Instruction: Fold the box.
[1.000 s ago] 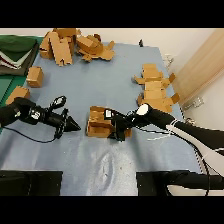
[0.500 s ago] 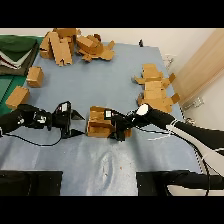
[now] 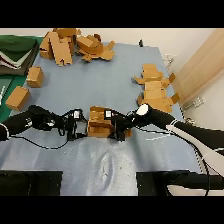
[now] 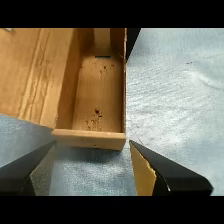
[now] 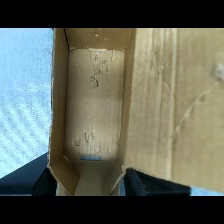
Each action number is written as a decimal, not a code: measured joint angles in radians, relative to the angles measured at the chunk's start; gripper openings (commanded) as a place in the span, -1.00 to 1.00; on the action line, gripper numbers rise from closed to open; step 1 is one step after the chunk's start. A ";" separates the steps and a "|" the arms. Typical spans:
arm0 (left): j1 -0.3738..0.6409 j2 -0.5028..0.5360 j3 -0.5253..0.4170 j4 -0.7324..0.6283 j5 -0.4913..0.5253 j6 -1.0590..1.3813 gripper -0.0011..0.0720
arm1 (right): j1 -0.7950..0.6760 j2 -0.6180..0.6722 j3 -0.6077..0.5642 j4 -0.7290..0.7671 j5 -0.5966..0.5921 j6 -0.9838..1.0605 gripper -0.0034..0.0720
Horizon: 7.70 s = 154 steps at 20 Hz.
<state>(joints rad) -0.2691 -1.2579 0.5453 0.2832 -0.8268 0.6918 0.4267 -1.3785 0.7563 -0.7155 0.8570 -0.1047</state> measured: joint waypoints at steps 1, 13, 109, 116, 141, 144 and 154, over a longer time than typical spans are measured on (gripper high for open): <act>-0.005 -0.002 0.002 0.000 0.014 0.000 0.94 | 0.000 0.000 0.000 0.000 0.000 0.000 0.44; -0.061 -0.019 0.016 -0.026 0.092 0.017 0.94 | -0.001 0.000 0.000 0.000 -0.002 0.000 0.44; -0.118 -0.026 0.018 -0.025 0.117 0.050 0.07 | -0.001 -0.101 0.101 0.487 -0.084 1.080 -0.91; -0.118 -0.026 0.018 -0.025 0.118 0.052 0.07 | -0.013 -0.159 0.104 0.469 -0.123 1.059 -0.90; -0.118 -0.026 0.018 -0.026 0.119 0.051 0.07 | 0.008 0.188 0.051 -0.559 0.129 0.711 -0.02; -0.118 -0.026 0.018 -0.025 0.118 0.051 0.07 | 0.081 0.198 0.047 -0.597 0.092 0.694 -0.02; -0.118 -0.026 0.018 -0.025 0.118 0.051 0.07 | 0.126 0.396 -0.155 -0.441 -0.061 0.535 0.01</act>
<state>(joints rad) -0.3870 -1.2839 0.5632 0.2581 -0.7090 0.7429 0.5529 -0.9829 0.6014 -1.1564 0.7959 0.4305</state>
